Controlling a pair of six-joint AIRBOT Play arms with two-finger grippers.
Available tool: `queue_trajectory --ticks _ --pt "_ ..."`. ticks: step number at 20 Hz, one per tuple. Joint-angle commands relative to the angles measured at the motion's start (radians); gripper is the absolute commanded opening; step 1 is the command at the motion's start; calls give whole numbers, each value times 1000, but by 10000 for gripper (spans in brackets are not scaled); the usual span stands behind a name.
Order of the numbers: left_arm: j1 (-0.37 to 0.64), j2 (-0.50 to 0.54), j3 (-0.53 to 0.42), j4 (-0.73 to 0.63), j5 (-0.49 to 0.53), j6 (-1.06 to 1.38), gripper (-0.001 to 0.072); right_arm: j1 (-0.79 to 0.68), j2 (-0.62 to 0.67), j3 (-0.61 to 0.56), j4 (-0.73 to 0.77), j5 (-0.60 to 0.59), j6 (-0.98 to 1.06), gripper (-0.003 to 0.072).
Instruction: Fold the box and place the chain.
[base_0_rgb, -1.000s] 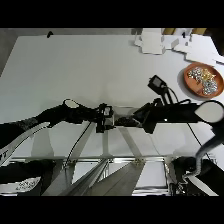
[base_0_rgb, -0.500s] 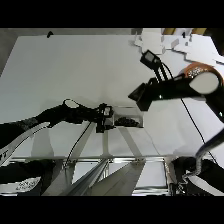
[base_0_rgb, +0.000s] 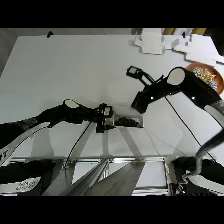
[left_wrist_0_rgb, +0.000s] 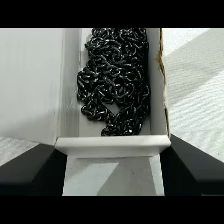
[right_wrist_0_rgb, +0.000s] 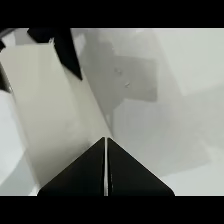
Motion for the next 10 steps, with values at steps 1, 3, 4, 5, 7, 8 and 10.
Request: queue_trajectory --ticks 1,3,4,5,7,8,10 --pt "0 0 0 0 0 0 136 51 37 -56 -14 -10 -85 29" --pt "0 0 0 0 0 0 136 75 81 -90 -14 -46 -104 67" --pt "0 0 0 0 0 0 136 80 96 -105 -14 -55 -105 82" --pt "0 1 0 0 0 0 136 84 112 -121 -14 -67 -112 195" --pt "0 0 0 0 0 0 136 92 134 -151 -14 -89 -135 282" --pt "0 0 0 0 0 0 136 98 137 -158 -14 -88 -160 302" --pt "0 0 0 0 0 0 136 117 139 -168 -14 -89 -202 302"
